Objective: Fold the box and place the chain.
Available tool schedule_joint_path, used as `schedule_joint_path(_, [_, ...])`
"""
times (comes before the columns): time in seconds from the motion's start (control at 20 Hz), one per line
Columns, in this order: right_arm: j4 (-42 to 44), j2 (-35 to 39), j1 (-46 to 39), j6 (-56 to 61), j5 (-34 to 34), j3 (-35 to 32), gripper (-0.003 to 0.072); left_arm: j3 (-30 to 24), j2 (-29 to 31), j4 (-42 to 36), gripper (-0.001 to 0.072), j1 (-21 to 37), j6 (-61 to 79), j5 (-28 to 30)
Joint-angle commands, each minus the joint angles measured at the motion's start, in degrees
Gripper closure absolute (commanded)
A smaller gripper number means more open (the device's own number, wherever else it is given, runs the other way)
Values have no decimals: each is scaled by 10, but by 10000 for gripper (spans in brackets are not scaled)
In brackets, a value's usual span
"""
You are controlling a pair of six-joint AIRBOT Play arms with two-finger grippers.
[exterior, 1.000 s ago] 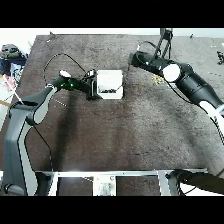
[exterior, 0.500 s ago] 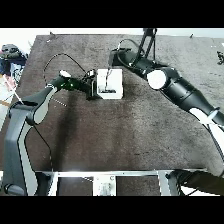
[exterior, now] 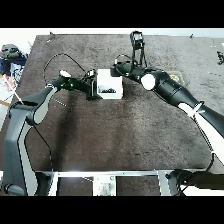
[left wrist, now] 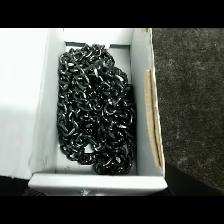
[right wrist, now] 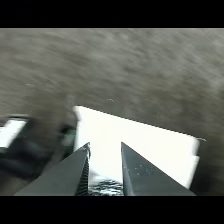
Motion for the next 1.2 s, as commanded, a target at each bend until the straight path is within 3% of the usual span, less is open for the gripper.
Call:
schedule_joint_path(0.0, [2,-3,-63,-62,29,4,476,0,0,0,263,0,0,0])
schedule_joint_path(0.05, [43,-5,-87,-115,36,8,477,0,0,0,263,0,0,0])
schedule_joint_path(0.1, [110,-13,-113,-188,56,18,534,0,0,0,262,0,0,0])
schedule_joint_path(0.15, [203,-26,-142,-287,85,32,536,0,0,0,263,0,0,0])
schedule_joint_path(0.3, [489,-101,-223,-561,252,101,536,0,0,0,262,0,0,0])
schedule_joint_path(0.4, [576,-160,-258,-621,312,153,535,0,0,0,262,0,0,0])
schedule_joint_path(0.75, [578,-332,-266,-655,435,325,536,0,0,0,262,0,0,0])
schedule_joint_path(1.15, [568,-361,-235,-727,500,344,535,0,0,0,262,0,0,0])
